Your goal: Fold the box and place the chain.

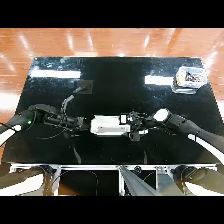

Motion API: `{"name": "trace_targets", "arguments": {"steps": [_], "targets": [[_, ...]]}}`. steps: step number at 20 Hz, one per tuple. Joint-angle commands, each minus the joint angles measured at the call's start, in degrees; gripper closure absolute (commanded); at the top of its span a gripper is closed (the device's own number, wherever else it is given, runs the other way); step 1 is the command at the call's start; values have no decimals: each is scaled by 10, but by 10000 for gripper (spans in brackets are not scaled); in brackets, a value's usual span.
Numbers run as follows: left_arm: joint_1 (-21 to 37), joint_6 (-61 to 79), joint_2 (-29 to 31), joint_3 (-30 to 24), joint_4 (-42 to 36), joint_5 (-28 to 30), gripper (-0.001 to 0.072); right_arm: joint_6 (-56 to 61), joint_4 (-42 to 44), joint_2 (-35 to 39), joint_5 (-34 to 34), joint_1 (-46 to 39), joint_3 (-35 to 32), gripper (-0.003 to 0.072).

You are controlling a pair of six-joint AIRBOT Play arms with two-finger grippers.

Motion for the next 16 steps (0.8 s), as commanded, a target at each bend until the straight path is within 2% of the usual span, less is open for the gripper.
{"name": "trace_targets", "arguments": {"steps": [1,5,6,7,10,16], "targets": [[-2,-2,0,31,1,61,136,0,-1,0,0,0,0,143],[-5,-30,1,56,5,70,133,0,-1,0,0,0,0,143],[-5,-31,3,58,5,72,83,0,-1,0,0,0,0,143],[-5,-37,5,61,6,72,68,0,-1,0,0,0,0,143],[-18,-56,14,61,10,69,68,0,-1,0,-1,0,0,143],[-109,-155,36,62,53,-15,69,3,-2,0,-4,1,0,143]]}}
